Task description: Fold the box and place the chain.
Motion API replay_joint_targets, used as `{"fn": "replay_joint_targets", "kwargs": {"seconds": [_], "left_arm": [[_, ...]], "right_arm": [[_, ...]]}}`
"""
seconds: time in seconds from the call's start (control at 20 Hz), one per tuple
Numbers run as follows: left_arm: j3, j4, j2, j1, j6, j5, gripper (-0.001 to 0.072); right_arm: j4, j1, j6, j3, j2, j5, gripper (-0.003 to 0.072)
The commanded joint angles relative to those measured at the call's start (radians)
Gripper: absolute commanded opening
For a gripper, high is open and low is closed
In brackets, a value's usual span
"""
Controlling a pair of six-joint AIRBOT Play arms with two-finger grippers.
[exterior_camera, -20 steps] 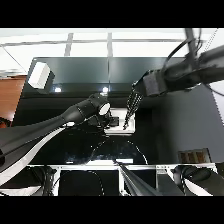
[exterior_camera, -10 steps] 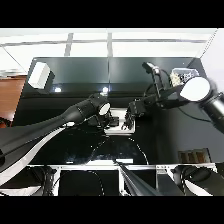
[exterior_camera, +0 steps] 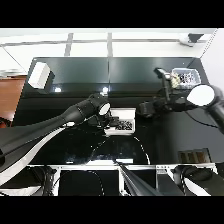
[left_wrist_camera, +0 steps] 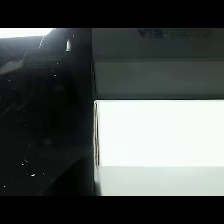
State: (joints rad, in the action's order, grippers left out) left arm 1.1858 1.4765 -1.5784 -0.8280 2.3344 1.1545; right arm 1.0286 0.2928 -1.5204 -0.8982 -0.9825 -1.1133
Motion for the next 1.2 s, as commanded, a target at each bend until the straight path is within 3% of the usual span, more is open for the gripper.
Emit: {"fn": "replay_joint_targets", "kwargs": {"seconds": [0.0, 0.15, 0.2, 0.25, 0.3, 0.35, 0.45, 0.55, 0.65, 0.75, 0.85, 1.0, 1.05, 1.15], "left_arm": [[0.000, 0.001, -0.002, 0.000, -0.002, -0.018, 0.0024], [0.008, -0.013, 0.000, -0.002, -0.017, -0.023, 0.0026], [0.023, -0.028, 0.000, -0.001, -0.013, -0.015, 0.0082], [0.038, -0.022, 0.005, -0.003, -0.011, -0.005, 0.0300], [0.050, -0.011, 0.021, -0.008, -0.011, -0.002, 0.0599], [0.056, 0.007, 0.047, -0.016, -0.024, 0.002, 0.0706], [0.055, 0.117, 0.146, -0.048, -0.069, 0.042, 0.0705], [0.034, 0.300, 0.261, -0.080, -0.085, 0.146, 0.0706], [-0.055, 0.468, 0.377, -0.062, -0.078, 0.232, 0.0706], [-0.203, 0.484, 0.487, 0.051, -0.072, 0.225, 0.0705], [-0.357, 0.307, 0.559, 0.230, -0.069, 0.086, 0.0701], [-0.531, -0.164, 0.565, 0.469, -0.486, -0.219, 0.0700], [-0.556, -0.360, 0.549, 0.519, -0.764, -0.269, 0.0700], [-0.560, -0.679, 0.504, 0.552, -1.344, -0.212, 0.0700]], "right_arm": [[0.162, -0.112, 0.014, 0.003, 0.060, -0.065, 0.0276], [0.159, -0.119, 0.025, 0.014, 0.059, -0.051, 0.0276], [0.158, -0.115, 0.043, 0.018, 0.059, -0.050, 0.0276], [0.159, -0.112, 0.053, 0.021, 0.059, -0.050, 0.0276], [0.159, -0.111, 0.060, 0.024, 0.059, -0.048, 0.0276], [0.159, -0.112, 0.063, 0.024, 0.059, -0.048, 0.0276], [0.162, -0.112, 0.063, 0.025, 0.059, -0.047, 0.0276], [0.162, -0.112, 0.063, 0.028, 0.059, -0.042, 0.0276], [0.162, -0.112, 0.063, 0.028, 0.059, -0.032, 0.0276], [0.162, -0.112, 0.063, 0.028, 0.059, -0.021, 0.0276], [0.160, -0.111, 0.063, 0.028, 0.059, -0.020, 0.0276], [0.158, -0.111, 0.062, 0.028, 0.059, -0.029, 0.0276], [0.158, -0.111, 0.062, 0.028, 0.059, -0.035, 0.0276], [0.158, -0.111, 0.057, 0.028, 0.059, -0.035, 0.0276]]}}
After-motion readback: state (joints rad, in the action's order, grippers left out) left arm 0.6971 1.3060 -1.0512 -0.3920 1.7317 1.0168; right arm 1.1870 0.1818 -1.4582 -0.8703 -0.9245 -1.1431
